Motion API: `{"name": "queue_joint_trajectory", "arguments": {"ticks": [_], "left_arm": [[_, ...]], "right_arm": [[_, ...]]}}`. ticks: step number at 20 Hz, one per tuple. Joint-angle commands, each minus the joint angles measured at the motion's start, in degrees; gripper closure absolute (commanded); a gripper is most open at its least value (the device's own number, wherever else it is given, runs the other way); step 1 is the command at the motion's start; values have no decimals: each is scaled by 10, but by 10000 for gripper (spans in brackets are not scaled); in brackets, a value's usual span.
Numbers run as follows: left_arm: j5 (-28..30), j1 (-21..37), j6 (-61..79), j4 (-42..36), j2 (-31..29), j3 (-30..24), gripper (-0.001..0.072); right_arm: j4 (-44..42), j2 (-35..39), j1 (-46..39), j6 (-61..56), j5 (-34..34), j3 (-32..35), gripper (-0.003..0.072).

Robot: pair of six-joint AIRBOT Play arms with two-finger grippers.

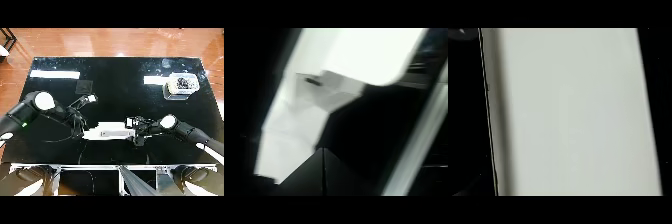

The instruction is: Fold the box and place the chain.

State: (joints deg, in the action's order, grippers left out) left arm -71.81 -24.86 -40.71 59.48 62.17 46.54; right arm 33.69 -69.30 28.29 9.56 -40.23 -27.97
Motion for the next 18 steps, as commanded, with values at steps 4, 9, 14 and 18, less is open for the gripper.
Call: {"name": "queue_joint_trajectory", "arguments": {"ticks": [4,9,14,18], "left_arm": [[158,-59,-30,-146,-29,-36,690],[323,-88,-28,-146,14,-39,690],[384,-88,-28,-136,85,-39,689],[367,-88,-28,-132,131,-39,690]], "right_arm": [[0,0,0,0,0,0,220],[0,0,0,0,0,0,220],[0,0,0,0,0,0,220],[0,0,0,-1,0,0,220]]}}
